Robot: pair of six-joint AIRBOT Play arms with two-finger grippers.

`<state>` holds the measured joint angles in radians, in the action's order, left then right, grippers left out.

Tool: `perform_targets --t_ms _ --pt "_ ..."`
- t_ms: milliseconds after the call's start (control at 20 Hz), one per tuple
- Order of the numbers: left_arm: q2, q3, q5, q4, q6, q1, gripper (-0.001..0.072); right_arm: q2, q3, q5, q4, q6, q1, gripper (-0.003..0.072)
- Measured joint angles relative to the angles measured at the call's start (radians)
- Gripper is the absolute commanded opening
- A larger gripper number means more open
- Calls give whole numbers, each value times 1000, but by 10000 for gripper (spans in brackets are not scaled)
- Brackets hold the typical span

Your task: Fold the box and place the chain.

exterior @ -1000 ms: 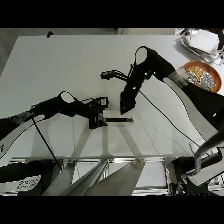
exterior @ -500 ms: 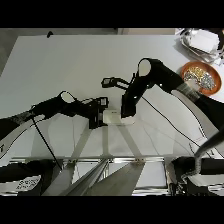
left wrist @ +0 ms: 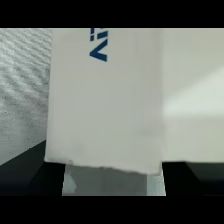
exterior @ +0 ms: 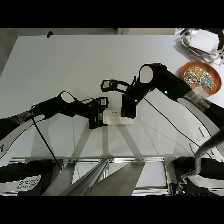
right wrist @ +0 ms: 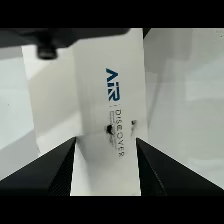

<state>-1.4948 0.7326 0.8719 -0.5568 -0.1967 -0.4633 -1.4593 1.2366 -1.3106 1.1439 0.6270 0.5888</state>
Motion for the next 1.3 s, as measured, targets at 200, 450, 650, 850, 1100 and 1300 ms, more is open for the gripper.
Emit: perform_targets --t_ms 200,450,650,850,1100,1300 --pt "0 0 0 0 0 0 212 39 -72 32 0 0 29 409" --pt "0 0 0 0 0 0 212 52 -139 98 5 0 41 485" --pt "0 0 0 0 0 0 212 55 -151 118 3 0 43 477" --pt "0 0 0 0 0 0 212 55 -156 127 2 0 43 473" --pt "0 0 0 3 5 0 212 55 -156 169 4 -2 47 456" --pt "0 0 0 2 3 0 212 55 -156 189 5 -6 52 456"
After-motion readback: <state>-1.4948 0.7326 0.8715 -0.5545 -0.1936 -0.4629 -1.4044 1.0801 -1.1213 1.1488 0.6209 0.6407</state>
